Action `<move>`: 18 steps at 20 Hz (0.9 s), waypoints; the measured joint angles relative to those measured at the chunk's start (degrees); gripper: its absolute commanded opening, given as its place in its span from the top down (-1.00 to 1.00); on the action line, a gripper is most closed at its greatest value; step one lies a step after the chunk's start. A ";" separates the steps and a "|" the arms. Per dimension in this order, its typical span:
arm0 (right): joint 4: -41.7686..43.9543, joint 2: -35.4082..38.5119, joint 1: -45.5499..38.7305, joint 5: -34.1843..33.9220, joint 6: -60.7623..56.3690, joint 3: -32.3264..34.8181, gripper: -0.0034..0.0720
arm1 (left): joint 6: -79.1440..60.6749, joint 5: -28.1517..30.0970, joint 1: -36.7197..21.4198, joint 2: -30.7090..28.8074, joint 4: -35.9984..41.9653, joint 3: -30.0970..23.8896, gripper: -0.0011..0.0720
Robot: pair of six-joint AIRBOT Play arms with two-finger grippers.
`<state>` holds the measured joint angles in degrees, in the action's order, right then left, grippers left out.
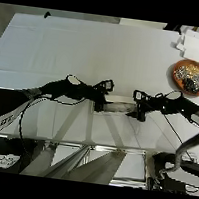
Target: Fold the box and place the chain.
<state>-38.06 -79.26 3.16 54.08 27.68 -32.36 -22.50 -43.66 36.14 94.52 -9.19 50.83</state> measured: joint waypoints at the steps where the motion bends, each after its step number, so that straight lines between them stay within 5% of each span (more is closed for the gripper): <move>1: -0.13 0.00 0.00 -0.04 0.00 0.00 -0.29 | 0.00 -0.02 0.00 0.00 -0.02 0.00 0.94; 18: -0.72 0.07 0.00 0.72 -0.63 -0.02 -0.30 | -0.02 -0.17 0.02 0.02 -0.09 0.00 0.94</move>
